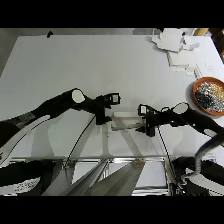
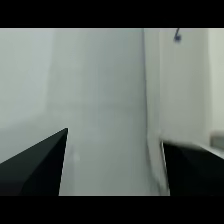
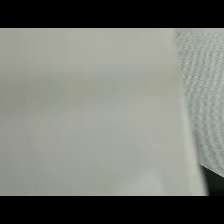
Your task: Fold the box and place the chain.
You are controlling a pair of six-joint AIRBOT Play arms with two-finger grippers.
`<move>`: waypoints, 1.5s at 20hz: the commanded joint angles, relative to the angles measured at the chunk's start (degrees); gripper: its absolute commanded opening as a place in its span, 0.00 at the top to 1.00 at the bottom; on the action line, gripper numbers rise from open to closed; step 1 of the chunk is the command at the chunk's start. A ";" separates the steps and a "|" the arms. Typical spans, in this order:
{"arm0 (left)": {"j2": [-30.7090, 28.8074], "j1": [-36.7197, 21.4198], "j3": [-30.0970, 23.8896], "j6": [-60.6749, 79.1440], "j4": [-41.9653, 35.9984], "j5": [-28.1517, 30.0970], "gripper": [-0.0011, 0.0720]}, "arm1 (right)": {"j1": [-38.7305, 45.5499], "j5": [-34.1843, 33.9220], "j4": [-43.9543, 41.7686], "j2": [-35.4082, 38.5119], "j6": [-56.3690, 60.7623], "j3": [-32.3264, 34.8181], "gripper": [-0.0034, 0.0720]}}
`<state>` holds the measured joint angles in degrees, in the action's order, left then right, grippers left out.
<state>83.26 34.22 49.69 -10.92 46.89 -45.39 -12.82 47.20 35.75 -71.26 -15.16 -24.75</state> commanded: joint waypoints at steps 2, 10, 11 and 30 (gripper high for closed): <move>-5.90 -4.81 0.02 -12.37 10.10 -7.06 0.12 | 0.04 0.11 0.02 0.00 0.11 0.00 0.56; -11.63 5.57 0.02 -17.86 12.11 -15.28 0.98 | 0.02 0.11 0.00 0.00 0.11 0.00 0.56; -11.63 9.18 0.02 -17.84 12.13 -11.04 0.98 | 0.02 0.11 0.00 0.00 0.11 0.00 0.56; -8.76 11.61 1.51 -28.11 11.69 20.33 0.98 | 0.02 0.11 0.00 0.00 0.11 0.00 0.56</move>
<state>72.31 47.00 50.30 -38.65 60.58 -31.35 -12.82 47.27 35.75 -71.29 -15.05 -24.73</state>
